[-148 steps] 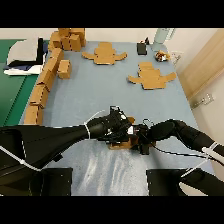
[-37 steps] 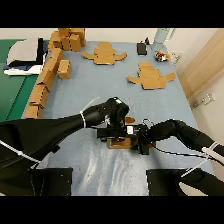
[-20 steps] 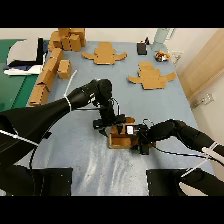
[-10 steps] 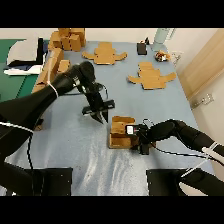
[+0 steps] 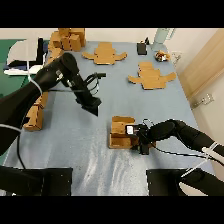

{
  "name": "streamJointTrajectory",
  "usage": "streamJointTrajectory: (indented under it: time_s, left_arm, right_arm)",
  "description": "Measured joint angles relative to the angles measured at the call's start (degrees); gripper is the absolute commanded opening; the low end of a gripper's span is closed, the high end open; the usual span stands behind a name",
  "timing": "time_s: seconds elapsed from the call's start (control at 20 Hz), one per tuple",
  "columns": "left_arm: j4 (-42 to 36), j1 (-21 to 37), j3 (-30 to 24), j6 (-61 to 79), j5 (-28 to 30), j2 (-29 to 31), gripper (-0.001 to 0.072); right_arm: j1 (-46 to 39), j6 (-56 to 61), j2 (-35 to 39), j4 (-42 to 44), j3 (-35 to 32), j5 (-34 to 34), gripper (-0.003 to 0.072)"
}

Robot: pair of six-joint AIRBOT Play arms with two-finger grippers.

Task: Fold the box.

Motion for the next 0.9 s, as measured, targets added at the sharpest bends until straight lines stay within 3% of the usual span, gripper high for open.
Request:
streamJointTrajectory:
  time_s: [0.25,0.45,0.5,0.55,0.7,0.9]
  left_arm:
    - [-5.20,0.24,-24.35,13.33,6.49,13.33,0.0016]
    - [-6.93,-0.07,-40.89,23.93,19.21,28.30,0.0023]
    - [-7.63,-0.09,-43.19,27.87,21.66,30.84,0.0341]
    - [-8.98,-0.13,-45.20,32.76,24.28,32.81,0.0704]
    - [-14.23,-1.05,-48.74,46.62,29.99,33.97,0.0698]
    - [-18.64,-6.23,-50.18,59.84,37.75,29.09,0.0698]
  right_arm:
    - [0.00,0.00,0.00,0.00,0.00,0.00,0.0471]
    - [0.00,0.00,0.00,0.00,0.00,0.00,0.0472]
    - [0.00,0.02,0.00,0.00,0.00,0.00,0.0471]
    - [0.00,0.00,0.00,0.00,0.00,0.00,0.0471]
    - [0.00,0.00,0.00,0.00,0.00,0.00,0.0471]
    - [0.00,0.00,0.00,0.00,0.00,0.00,0.0471]
